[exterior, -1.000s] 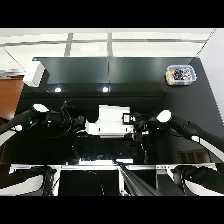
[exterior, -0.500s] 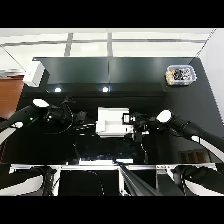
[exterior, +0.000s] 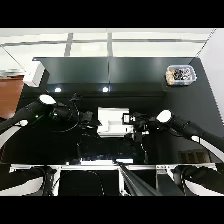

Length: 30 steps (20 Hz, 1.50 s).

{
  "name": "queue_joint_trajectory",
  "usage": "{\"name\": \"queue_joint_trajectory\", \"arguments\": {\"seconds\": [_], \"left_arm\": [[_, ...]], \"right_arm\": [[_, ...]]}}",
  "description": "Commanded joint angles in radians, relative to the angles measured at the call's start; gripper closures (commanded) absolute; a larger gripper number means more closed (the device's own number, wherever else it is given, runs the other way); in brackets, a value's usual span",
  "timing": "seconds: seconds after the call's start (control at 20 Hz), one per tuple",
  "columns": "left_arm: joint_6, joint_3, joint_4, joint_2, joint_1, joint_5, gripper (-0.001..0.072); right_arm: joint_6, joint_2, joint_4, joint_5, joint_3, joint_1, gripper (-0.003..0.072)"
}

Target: Fold the box and place the chain.

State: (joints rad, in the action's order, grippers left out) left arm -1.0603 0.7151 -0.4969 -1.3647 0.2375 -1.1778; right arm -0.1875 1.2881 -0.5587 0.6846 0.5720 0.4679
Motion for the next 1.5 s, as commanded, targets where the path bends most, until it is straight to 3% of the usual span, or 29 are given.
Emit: {"name": "queue_joint_trajectory", "arguments": {"seconds": [0.0, 0.2, 0.7, 1.0, 1.45], "left_arm": [[-0.113, 0.036, -0.045, -0.001, 0.041, 0.027, 0.0267], [-0.295, 0.078, -0.193, -0.001, 0.107, 0.078, 0.0267], [-0.556, 0.116, -0.384, -0.001, 0.239, 0.189, 0.0267], [-0.73, 0.167, -0.586, -0.001, 0.275, 0.18, 0.0267], [-0.947, 0.227, -0.79, -0.017, 0.424, 0.135, 0.0267]], "right_arm": [[0.0, 0.0, 0.0, 0.0, 0.001, 0.0, 0.0242], [0.0, 0.0, 0.0, 0.0, 0.001, 0.0, 0.0242], [0.0, 0.0, 0.0, 0.0, 0.001, 0.0, 0.0242], [0.0, 0.0, 0.001, 0.0, 0.001, 0.0, 0.0242], [0.0, 0.0, 0.001, 0.0, 0.001, 0.0, 0.0242]]}}
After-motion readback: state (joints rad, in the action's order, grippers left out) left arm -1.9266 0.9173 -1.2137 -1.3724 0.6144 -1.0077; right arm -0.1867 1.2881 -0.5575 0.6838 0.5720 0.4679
